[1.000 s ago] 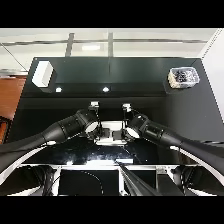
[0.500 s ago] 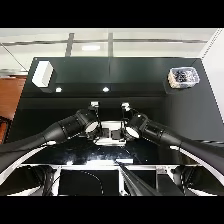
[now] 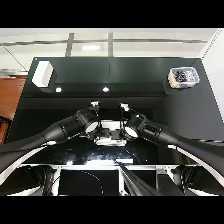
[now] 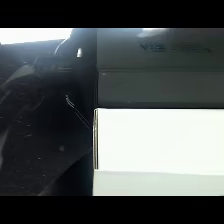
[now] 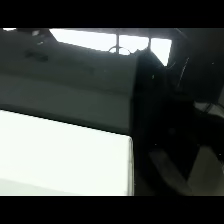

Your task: Fold the box and place the chain.

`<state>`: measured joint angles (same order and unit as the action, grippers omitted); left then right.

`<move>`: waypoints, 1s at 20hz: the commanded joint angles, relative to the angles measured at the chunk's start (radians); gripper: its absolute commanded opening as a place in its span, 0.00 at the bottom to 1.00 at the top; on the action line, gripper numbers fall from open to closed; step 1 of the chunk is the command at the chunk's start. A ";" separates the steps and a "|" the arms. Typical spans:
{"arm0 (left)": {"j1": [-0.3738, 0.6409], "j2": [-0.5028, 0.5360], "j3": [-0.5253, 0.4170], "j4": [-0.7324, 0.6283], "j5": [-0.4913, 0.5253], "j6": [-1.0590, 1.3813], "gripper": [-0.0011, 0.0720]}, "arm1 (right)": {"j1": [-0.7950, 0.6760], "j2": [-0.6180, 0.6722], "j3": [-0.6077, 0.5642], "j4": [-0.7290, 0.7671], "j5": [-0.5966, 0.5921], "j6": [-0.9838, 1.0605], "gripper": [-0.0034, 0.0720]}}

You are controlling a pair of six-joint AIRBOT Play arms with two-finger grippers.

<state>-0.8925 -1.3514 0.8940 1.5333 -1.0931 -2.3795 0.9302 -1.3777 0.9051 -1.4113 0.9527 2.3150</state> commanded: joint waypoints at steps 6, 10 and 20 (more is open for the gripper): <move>0.000 0.000 0.000 -0.001 -0.012 -0.004 0.05 | -0.007 0.176 0.003 -0.016 0.140 -0.209 0.72; 0.000 0.000 0.000 -0.001 -0.016 -0.004 0.05 | -0.045 0.407 0.002 -0.180 0.313 -0.307 0.72; 0.001 0.000 0.000 0.000 -0.011 -0.004 0.06 | -0.574 0.496 -0.227 -0.602 -0.234 -0.175 0.95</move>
<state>-0.8925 -1.3518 0.8940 1.5322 -1.1107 -2.3840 0.5640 -0.8696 0.7631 -1.9423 1.0012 1.9976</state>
